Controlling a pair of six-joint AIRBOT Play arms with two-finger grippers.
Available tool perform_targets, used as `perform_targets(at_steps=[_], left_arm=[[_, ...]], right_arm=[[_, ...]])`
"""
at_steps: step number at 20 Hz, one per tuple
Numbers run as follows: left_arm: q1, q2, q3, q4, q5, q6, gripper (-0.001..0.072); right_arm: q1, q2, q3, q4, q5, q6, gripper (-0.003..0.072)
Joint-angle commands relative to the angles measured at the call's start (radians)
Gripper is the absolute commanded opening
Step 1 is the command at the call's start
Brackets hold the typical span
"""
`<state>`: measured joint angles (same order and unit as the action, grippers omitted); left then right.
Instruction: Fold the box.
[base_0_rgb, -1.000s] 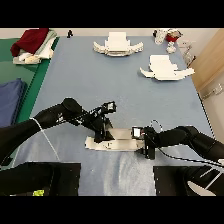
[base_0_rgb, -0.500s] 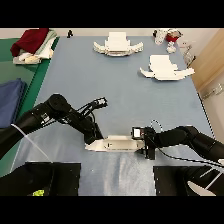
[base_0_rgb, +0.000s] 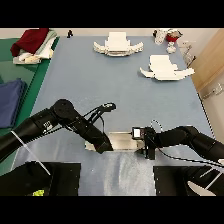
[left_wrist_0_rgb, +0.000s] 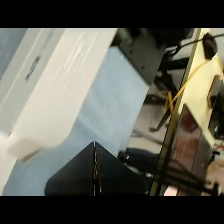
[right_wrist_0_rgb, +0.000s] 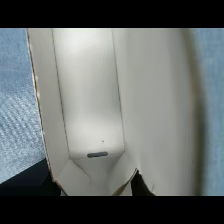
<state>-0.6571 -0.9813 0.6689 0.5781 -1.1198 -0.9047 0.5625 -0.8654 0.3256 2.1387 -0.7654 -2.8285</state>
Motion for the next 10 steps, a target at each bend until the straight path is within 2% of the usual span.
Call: perform_targets(at_steps=[1, 6, 10], left_arm=[[-0.044, -0.022, 0.035, -0.066, 0.179, -0.056, 0.0014], [0.068, -0.089, 0.068, -0.119, 0.221, -0.058, 0.0014], [0.091, -0.235, 0.068, -0.14, 0.231, -0.082, 0.0014]], right_arm=[[0.0, 0.0, 0.0, 0.0, 0.002, 0.0, 0.0519], [0.001, -0.001, 0.0, 0.0, 0.002, 0.0, 0.0518], [0.0, -0.001, 0.0, 0.0, 0.002, 0.0, 0.0518]])
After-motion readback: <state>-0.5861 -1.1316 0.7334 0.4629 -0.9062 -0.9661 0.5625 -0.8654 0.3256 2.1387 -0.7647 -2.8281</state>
